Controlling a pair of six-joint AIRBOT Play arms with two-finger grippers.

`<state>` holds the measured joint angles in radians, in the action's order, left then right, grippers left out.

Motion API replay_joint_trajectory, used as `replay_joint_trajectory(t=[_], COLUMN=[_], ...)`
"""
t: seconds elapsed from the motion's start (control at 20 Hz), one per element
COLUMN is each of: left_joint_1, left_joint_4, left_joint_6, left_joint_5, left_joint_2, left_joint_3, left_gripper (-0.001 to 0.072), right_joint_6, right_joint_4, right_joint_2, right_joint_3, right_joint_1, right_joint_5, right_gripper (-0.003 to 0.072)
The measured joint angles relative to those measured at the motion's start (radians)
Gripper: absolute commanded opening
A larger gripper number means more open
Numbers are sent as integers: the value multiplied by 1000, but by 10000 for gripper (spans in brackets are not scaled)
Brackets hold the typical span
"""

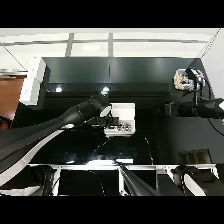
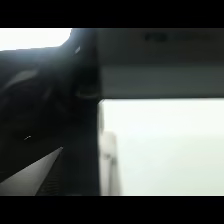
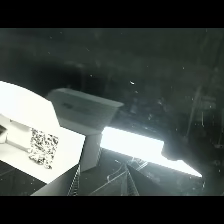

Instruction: Fold the box and place the chain.

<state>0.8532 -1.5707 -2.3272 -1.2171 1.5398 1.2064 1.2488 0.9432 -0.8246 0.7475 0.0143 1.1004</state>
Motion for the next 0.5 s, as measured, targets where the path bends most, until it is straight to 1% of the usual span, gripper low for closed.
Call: replay_joint_trajectory(t=[0.15, 0.25, 0.3, 0.4, 0.5], left_joint_1=[1, -3, -10, -57, -156], left_joint_4=[-41, -88, -113, -164, -171], left_joint_6=[122, 195, 221, 256, 277], left_joint_5=[-56, -64, -74, -53, -15], left_joint_2=[-61, -131, -174, -272, -374], left_joint_3=[17, -8, -34, -124, -250], left_gripper=[516, 516, 516, 515, 516], right_joint_6=[0, 5, 7, 13, 27], right_joint_4=[-1, -2, -3, -3, -3], right_joint_2=[0, 0, 0, 0, 0], right_joint_3=[-11, -15, -16, -17, -18], right_joint_1=[0, 0, 0, 0, 0], right_joint_5=[-2, 0, 0, 1, 2], right_gripper=[352, 352, 352, 352, 352])
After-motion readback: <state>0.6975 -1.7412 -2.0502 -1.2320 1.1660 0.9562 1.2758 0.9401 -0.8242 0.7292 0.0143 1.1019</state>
